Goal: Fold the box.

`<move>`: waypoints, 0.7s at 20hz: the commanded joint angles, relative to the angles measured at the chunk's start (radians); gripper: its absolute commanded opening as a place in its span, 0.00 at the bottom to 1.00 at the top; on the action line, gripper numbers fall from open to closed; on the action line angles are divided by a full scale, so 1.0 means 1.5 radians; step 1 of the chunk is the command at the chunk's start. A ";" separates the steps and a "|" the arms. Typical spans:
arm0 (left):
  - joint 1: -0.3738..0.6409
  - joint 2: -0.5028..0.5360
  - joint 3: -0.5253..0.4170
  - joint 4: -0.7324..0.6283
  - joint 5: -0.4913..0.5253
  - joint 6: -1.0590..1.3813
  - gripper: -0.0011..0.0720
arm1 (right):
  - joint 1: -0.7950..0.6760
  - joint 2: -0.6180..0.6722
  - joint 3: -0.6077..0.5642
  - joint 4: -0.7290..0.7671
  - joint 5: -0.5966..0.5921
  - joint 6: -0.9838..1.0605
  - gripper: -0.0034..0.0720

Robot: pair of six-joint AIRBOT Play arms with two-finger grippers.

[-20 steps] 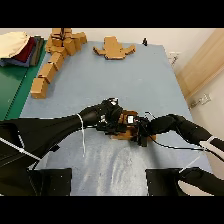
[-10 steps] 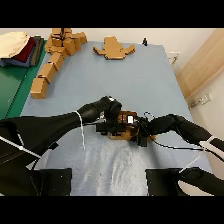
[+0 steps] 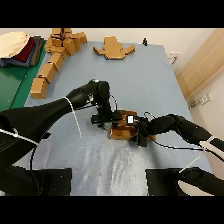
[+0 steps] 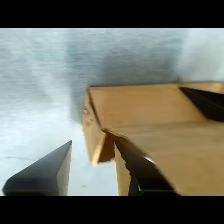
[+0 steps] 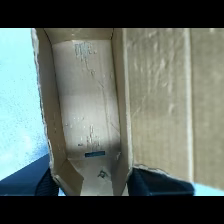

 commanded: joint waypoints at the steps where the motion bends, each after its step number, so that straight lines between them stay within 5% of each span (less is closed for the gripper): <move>1: 0.045 0.000 0.003 -0.121 -0.012 0.086 0.59 | 0.000 0.000 0.001 0.000 0.000 0.000 0.72; 5: 0.097 0.000 0.003 -0.210 -0.036 0.141 0.59 | 0.000 0.000 0.001 0.000 0.000 0.000 0.72; 11: 0.178 0.000 0.003 -0.208 -0.073 0.237 0.58 | 0.000 0.000 0.001 0.000 0.000 0.000 0.72; 13: 0.207 0.000 0.003 -0.207 -0.045 0.361 0.03 | 0.000 0.000 0.001 0.000 0.000 0.000 0.72; 14: 0.218 0.000 0.003 -0.204 -0.031 0.425 0.03 | 0.000 0.000 0.001 0.000 0.000 0.000 0.72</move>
